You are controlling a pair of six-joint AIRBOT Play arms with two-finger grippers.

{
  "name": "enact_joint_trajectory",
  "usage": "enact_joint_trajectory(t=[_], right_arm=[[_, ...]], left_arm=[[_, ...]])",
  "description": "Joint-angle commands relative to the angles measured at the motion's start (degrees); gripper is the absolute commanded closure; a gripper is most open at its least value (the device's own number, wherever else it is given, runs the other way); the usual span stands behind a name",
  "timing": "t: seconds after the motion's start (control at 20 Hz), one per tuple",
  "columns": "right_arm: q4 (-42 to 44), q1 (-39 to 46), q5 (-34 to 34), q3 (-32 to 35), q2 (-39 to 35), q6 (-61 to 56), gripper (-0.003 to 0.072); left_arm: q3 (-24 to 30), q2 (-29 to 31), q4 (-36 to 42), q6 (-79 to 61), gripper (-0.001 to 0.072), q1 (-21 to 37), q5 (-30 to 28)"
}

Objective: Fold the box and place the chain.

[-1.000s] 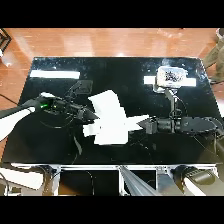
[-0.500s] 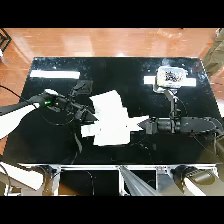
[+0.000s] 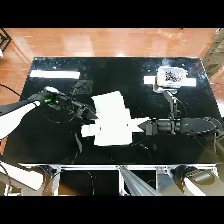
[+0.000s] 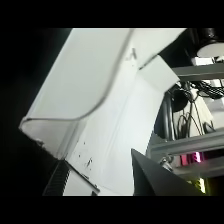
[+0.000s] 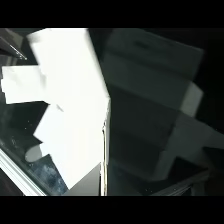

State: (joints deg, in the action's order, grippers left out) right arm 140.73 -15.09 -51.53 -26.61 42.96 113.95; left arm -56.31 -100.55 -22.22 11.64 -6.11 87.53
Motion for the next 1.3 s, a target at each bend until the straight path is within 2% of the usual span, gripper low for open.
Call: enact_joint_trajectory(t=[0.0,0.1,0.4,0.55,0.6,0.65,0.8,0.95,1.0,1.05,1.1,1.15,1.25], right_arm=[[-0.3,0.0,-0.1,0.0,0.0,0.0,0.067],[-0.4,0.0,-0.1,0.0,0.0,0.0,0.0669],[-0.4,0.0,-0.1,0.0,0.0,0.0,0.067],[-0.4,0.0,-0.1,0.0,0.0,0.0,0.0669],[-0.4,0.0,-0.1,0.0,0.0,0.0,0.0669],[-0.5,0.0,-0.1,0.0,0.0,0.0,0.0669],[-0.5,0.0,-0.1,0.0,0.0,0.0,0.0669],[-0.9,0.0,-0.1,0.0,0.0,0.0,0.0669],[-1.0,0.0,-0.1,0.0,0.0,0.0,0.0664],[-1.7,0.0,0.1,0.0,0.0,0.0,0.0468],[-2.7,0.5,0.1,0.0,0.0,-0.2,0.0033],[-4.8,1.6,-0.4,-0.5,0.0,-1.0,-0.0015],[-11.5,6.2,-5.1,-3.3,-0.1,-3.1,-0.0014]], left_arm=[[-1.1,0.0,-2.2,0.2,0.0202,-1.5,4.1],[-1.1,0.0,-6.1,0.2,0.0202,-2.3,4.0],[-1.5,0.0,-5.7,0.6,0.0213,-2.4,-0.3],[-1.5,0.0,-6.6,0.6,0.0214,-2.4,-0.1],[-1.5,0.0,-7.5,0.6,0.025,-2.4,0.0],[-1.5,0.0,-8.4,0.6,0.0329,-2.4,0.0],[-1.5,0.0,-9.0,0.6,0.0462,-2.4,-0.4],[-1.5,0.0,-8.7,0.5,0.0635,-2.4,-0.5],[-1.5,0.0,-8.7,0.5,0.0665,-2.3,0.0],[-1.6,0.0,-8.8,0.5,0.069,-2.3,0.7],[-1.8,0.0,-9.1,0.5,0.069,-2.3,2.0],[-2.2,0.1,-9.1,0.5,0.0692,-2.3,2.9],[-2.5,1.2,-9.0,0.6,0.0694,-2.4,2.1]])
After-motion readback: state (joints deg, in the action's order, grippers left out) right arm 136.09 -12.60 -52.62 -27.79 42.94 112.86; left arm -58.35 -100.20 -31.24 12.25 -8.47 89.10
